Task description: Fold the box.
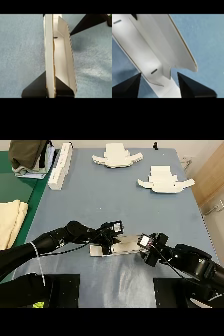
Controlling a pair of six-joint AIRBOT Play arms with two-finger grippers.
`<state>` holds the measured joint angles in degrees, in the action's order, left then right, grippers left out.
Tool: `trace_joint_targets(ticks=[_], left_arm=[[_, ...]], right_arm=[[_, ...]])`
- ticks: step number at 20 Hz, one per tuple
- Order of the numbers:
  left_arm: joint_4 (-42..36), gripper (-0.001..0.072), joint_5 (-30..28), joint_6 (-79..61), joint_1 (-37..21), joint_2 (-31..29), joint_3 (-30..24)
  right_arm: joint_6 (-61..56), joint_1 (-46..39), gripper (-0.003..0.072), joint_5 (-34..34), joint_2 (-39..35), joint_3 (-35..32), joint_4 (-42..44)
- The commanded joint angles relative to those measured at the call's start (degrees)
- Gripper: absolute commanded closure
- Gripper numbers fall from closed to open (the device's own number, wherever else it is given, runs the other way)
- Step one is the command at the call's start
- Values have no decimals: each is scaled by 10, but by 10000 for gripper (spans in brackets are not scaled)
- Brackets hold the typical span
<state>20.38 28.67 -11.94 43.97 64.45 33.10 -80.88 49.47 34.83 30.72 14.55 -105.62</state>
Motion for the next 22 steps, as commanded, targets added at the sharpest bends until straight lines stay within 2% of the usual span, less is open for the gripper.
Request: trace_joint_targets(ticks=[1, 4, 7, 9, 14, 22], left_arm=[[0, 693, 0, 0, 0, 0, 0], [0, 694, 0, 0, 0, 0, 0], [0, 694, 0, 0, 0, 0, 0], [0, 693, 0, 0, 0, 0, 0], [0, 694, 0, 0, 0, 0, 0], [0, 694, 0, 0, 0, 0, 0]], right_arm=[[344, -122, -30, -23, 12, 3, 273], [602, -233, -30, 21, 46, 25, 471], [711, -301, -30, 95, 108, 67, 536], [746, -319, -30, 130, 156, 88, 560], [814, -319, -30, 133, 234, 94, 622], [789, -319, -30, 191, 246, 84, 613]])
